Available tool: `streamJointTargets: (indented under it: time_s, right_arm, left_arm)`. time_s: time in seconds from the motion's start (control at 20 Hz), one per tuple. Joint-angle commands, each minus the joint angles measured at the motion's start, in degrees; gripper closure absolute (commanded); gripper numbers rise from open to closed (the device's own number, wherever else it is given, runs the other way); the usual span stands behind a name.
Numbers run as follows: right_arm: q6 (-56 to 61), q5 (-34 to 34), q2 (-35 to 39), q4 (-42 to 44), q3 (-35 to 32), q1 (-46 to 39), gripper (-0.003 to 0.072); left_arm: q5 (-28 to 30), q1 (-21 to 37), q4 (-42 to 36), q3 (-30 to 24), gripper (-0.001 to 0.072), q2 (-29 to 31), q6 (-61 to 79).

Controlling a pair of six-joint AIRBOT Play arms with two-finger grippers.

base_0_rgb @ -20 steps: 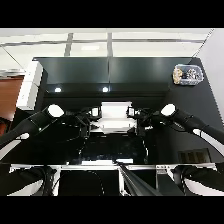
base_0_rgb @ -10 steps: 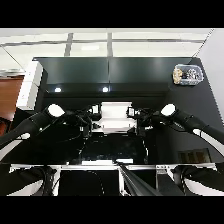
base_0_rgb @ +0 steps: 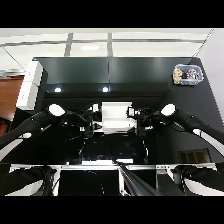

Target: Fold the box and place the chain.

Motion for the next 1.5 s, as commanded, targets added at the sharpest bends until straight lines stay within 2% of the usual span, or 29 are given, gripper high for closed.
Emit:
streamJointTargets:
  time_s: [0.0, 0.25, 0.45, 0.5, 0.55, 1.0, 1.05, 1.15, 1.25, 1.4, 1.45]
  right_arm:
    - [0.0, -0.1, 0.0, 0.0, 0.0, 0.1, 0.0448]
    - [0.0, -0.1, 0.0, 0.0, 0.0, 0.1, 0.0448]
    - [0.0, -0.1, 0.0, 0.0, 0.0, 0.1, 0.0448]
    - [0.0, -0.1, 0.0, 0.0, 0.0, 0.1, 0.0448]
    - [0.0, -0.1, 0.0, 0.0, 0.0, 0.1, 0.0448]
    - [0.0, -0.1, 0.0, 0.0, 0.0, 0.1, 0.0448]
    - [0.0, -0.1, 0.0, 0.0, 0.0, 0.1, 0.0448]
    - [0.0, -0.1, 0.0, 0.0, 0.0, 0.1, 0.0448]
    - [0.0, -0.1, 0.0, 0.0, 0.0, 0.1, 0.0448]
    - [0.0, -0.1, 0.0, 0.0, 0.0, 0.1, 0.0448]
    - [0.0, -0.1, 0.0, 0.0, 0.0, 0.1, 0.0448]
  left_arm:
    - [0.1, -0.2, -3.9, 0.0, 0.0377, -1.6, 0.2]
    - [0.2, -0.2, -12.5, 0.0, 0.0377, -3.7, 5.9]
    - [0.2, -0.2, -12.5, 0.0, 0.0386, -3.8, 6.2]
    - [0.1, -0.2, -12.4, 0.0, 0.0509, -3.8, 6.3]
    - [0.0, -0.2, -12.0, 0.0, 0.0555, -3.8, 6.5]
    - [0.2, -1.3, -9.6, 0.0, 0.0545, -3.8, 6.7]
    - [0.2, -1.6, -9.0, 0.0, 0.0485, -3.8, 6.9]
    - [0.2, -2.3, -8.0, 0.1, 0.0456, -3.8, 7.1]
    - [0.2, -2.7, -7.5, 0.1, 0.0336, -3.8, 7.1]
    - [0.9, -2.7, -7.5, 0.2, 0.0337, -3.8, 7.1]
    - [1.2, -2.7, -7.5, 0.2, 0.0417, -3.8, 7.1]
